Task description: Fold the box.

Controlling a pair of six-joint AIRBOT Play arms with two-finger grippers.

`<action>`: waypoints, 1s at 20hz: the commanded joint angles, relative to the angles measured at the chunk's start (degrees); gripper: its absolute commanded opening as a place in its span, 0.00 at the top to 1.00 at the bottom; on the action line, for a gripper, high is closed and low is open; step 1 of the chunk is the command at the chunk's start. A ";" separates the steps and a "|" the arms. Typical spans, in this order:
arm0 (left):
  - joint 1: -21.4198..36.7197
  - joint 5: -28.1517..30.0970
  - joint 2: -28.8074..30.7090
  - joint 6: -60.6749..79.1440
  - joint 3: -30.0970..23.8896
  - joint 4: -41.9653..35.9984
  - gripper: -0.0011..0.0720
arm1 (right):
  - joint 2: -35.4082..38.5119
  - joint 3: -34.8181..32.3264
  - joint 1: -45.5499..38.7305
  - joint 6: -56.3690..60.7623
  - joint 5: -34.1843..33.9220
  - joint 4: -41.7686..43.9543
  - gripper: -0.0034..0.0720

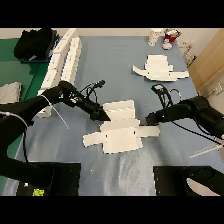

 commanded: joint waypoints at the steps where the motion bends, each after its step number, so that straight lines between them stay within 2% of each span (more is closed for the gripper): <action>1: -3.69 6.60 4.94 5.03 -1.01 2.16 0.98 | 0.04 4.61 0.00 5.57 -0.24 -3.74 0.55; 4: -6.62 9.92 9.57 8.48 -4.55 2.10 0.98 | -0.02 5.16 0.00 8.44 -0.33 -4.02 0.55; 10: -11.98 22.91 20.74 13.55 -15.28 1.75 0.98 | -0.02 5.16 0.00 10.34 -0.20 -3.96 0.55; 12: -13.40 23.26 21.51 13.84 -17.00 1.75 0.97 | -0.02 5.16 0.00 10.40 0.24 -3.91 0.55; 15: -14.45 28.33 21.35 13.81 -18.64 1.70 0.97 | -0.04 5.16 0.00 10.91 0.68 -3.69 0.55; 20: -14.43 28.92 18.93 13.79 -18.69 1.70 0.97 | -0.07 5.16 0.00 10.91 0.66 -3.48 0.55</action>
